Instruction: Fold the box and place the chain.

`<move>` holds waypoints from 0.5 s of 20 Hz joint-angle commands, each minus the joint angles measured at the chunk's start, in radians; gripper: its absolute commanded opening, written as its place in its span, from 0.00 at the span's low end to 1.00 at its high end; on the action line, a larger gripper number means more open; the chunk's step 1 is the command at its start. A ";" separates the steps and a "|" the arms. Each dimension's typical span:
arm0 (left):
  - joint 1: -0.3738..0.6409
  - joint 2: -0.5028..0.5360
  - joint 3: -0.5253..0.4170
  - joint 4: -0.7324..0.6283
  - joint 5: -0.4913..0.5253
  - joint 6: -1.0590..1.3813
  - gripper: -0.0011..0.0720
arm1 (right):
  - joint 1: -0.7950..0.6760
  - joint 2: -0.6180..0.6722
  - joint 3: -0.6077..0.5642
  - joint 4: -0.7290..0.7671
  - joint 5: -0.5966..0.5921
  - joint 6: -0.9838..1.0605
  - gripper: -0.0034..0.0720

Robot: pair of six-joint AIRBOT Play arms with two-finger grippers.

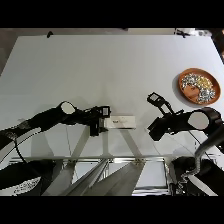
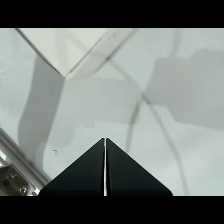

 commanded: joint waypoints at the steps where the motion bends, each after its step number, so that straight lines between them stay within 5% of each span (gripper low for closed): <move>1: 0.016 0.031 0.001 -0.018 0.006 -0.010 0.02 | -0.003 0.001 0.001 -0.045 -0.031 0.081 0.06; 7: 0.211 0.218 0.001 -0.011 0.116 -0.133 0.02 | -0.003 0.001 0.001 -0.046 -0.023 0.085 0.06; 10: 0.393 0.308 0.001 0.121 0.201 -0.344 0.02 | -0.003 0.001 0.001 -0.046 -0.023 0.084 0.06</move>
